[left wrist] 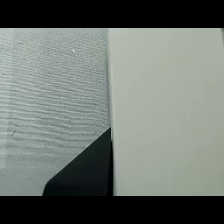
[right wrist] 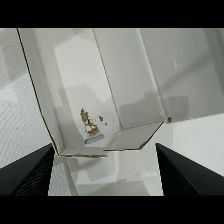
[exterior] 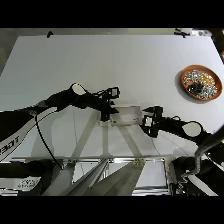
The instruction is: Fold the box and place the chain.
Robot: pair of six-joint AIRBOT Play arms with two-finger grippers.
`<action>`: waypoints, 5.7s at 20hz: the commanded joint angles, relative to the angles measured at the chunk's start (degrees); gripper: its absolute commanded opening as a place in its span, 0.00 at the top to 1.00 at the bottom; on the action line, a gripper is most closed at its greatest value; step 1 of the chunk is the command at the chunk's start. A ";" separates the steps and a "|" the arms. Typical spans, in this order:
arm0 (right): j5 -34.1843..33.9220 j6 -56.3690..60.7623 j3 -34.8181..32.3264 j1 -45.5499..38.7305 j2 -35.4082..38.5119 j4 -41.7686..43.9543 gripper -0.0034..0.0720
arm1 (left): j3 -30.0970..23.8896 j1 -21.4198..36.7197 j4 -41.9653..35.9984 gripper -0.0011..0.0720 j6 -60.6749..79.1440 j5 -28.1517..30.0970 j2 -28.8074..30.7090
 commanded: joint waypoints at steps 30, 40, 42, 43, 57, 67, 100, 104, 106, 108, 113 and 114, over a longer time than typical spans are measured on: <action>15.52 -21.59 8.72 -6.47 -23.04 13.49 0.07 | -0.02 0.02 0.02 0.97 0.02 0.00 -0.02; 15.39 -21.62 10.34 -6.47 -26.99 13.53 0.32 | -0.02 0.00 0.02 0.97 0.02 0.00 -0.02; 15.41 -21.62 10.34 -6.47 -26.99 13.55 0.43 | -0.02 0.00 0.02 0.97 0.02 -0.02 -0.02; 15.41 -21.62 10.34 -6.47 -26.99 13.55 0.44 | -0.02 0.00 0.02 0.97 0.02 0.00 -0.02; 15.45 -21.62 10.34 -6.47 -26.97 13.35 0.40 | -0.02 0.02 0.02 0.97 0.02 -0.02 -0.02; 15.47 -21.57 10.34 -6.47 -26.97 13.35 0.40 | -0.02 0.00 0.02 0.97 0.02 -0.02 -0.02; 15.47 -21.57 10.34 -6.47 -26.97 13.38 0.40 | -0.04 7.52 12.48 0.98 -22.10 -24.28 19.26; 15.47 -21.57 10.34 -6.47 -26.97 13.38 0.40 | -0.04 -1.77 11.41 0.98 -22.08 -21.92 17.00; 15.47 -21.57 10.34 -6.47 -26.97 13.38 0.40 | -0.04 -5.57 9.79 0.98 -22.12 -12.17 15.34; 15.47 -21.57 10.34 -6.47 -26.97 13.35 0.40 | -0.04 -7.43 6.93 0.98 -22.12 0.76 14.47; 15.47 -21.59 10.34 -6.47 -26.97 13.38 0.40 | -0.04 -6.36 4.09 0.98 -25.92 19.41 12.57; 15.47 -21.57 10.34 -6.47 -26.97 13.35 0.40 | -0.04 -6.01 4.11 0.97 -26.88 19.50 11.52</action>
